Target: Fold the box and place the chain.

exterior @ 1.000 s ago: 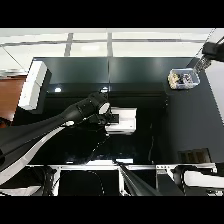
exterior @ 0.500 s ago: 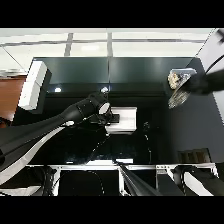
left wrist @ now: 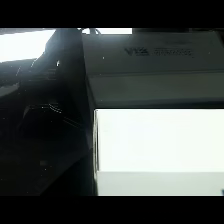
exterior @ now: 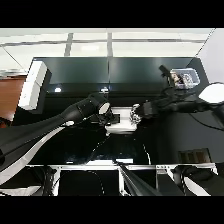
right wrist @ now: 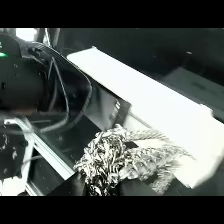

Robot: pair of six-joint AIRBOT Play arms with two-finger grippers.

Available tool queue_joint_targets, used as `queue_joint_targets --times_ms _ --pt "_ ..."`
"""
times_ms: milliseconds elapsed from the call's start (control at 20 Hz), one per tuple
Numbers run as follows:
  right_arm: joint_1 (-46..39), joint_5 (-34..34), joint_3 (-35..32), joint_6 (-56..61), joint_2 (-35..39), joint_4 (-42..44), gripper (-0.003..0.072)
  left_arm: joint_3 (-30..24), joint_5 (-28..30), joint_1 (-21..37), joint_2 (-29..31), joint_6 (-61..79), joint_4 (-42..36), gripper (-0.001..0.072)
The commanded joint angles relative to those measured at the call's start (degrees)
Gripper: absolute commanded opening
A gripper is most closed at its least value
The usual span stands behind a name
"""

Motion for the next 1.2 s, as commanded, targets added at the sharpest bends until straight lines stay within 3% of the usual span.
queue_joint_targets --times_ms 0,500,550,600,700,950,1150 --pt "5.8 -8.4 -1.3 1.0 -4.3 1.7 0.0013 0.0 0.0 0.0 0.0 0.0 0.0 0.0024" --pt "6.2 -9.7 -1.3 2.3 -7.2 -3.0 0.0033 0.0 0.1 0.0 0.0 0.0 0.0 0.0024" --pt "6.2 -9.7 -1.3 2.7 -7.2 -3.1 0.0206 0.0 0.1 0.0 0.0 0.0 0.0 0.0024" --pt "6.1 -9.7 -1.3 3.7 -7.2 -4.1 0.0289 0.0 0.0 0.0 0.0 0.0 0.0 0.0024" --pt "4.5 -7.8 -1.3 6.4 -7.2 -6.8 0.0288 0.0 0.1 0.0 0.0 0.0 0.0 0.0024" --pt "-8.1 6.3 -0.7 4.3 -3.3 -16.0 0.0286 0.0 1.7 0.0 0.0 0.0 0.0 0.0024" --pt "-13.7 5.3 -0.7 4.2 1.6 -27.6 0.0286 0.0 2.2 0.3 0.0 0.1 0.3 0.0024"
